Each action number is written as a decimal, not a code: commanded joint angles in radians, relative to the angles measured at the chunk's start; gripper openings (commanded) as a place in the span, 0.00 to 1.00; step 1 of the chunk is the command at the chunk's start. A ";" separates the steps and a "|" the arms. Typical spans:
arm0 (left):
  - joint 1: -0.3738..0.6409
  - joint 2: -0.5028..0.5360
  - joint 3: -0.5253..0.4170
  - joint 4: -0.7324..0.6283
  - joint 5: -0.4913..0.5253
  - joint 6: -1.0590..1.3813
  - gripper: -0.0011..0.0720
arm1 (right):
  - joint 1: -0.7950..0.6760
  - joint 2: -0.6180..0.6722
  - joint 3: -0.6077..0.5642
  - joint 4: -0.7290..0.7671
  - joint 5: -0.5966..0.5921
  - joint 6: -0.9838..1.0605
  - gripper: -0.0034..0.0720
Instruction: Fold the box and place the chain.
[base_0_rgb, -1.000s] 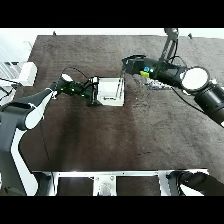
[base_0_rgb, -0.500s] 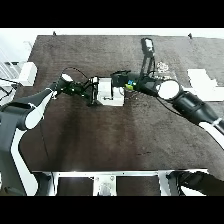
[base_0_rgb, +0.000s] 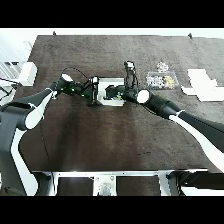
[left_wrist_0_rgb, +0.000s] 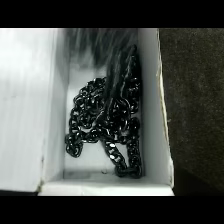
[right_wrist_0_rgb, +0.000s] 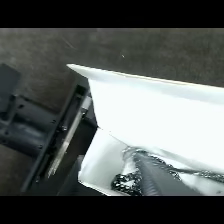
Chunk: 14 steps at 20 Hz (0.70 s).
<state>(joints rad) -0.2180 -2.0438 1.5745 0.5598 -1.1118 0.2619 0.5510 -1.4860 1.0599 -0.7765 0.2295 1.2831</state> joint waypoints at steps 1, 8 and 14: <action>0.001 0.000 0.000 0.000 0.000 0.000 0.67 | -0.013 0.014 0.000 -0.014 0.043 -0.012 0.62; 0.001 0.000 0.000 0.000 0.000 0.000 0.66 | -0.343 0.225 -0.150 -0.079 0.153 0.076 0.62; 0.001 0.000 0.000 0.000 0.000 0.000 0.67 | -0.491 0.096 -0.193 -0.069 0.077 0.131 0.62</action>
<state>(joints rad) -0.2180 -2.0438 1.5745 0.5602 -1.1118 0.2619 0.1146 -1.3376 0.8810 -0.8452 0.3592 1.3876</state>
